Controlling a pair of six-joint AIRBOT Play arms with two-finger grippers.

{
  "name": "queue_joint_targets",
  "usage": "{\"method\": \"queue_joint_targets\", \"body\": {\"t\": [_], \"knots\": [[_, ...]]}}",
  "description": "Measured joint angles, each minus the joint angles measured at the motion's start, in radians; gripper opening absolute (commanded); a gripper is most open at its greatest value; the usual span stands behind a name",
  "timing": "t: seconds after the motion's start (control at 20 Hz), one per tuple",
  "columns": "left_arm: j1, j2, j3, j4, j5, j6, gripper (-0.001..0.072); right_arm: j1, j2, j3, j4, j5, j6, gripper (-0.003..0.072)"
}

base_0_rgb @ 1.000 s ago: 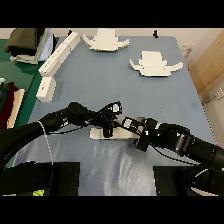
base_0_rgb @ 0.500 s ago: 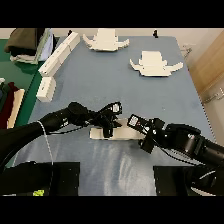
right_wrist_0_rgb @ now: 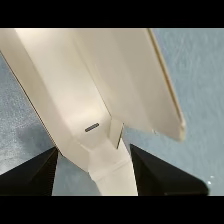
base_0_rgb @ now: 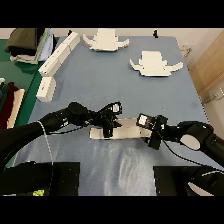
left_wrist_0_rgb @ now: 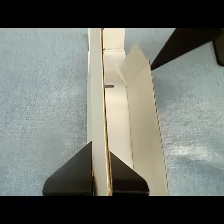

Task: Fold the box.

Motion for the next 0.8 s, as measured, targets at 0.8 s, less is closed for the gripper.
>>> {"method": "queue_joint_targets", "body": {"t": [0.8], "knots": [[0.000, 0.000, 0.000, 0.000, 0.000, 0.000, 0.0014, -0.321, -0.330, 0.012, 0.710, 0.004, -0.912, 0.0720]]}}
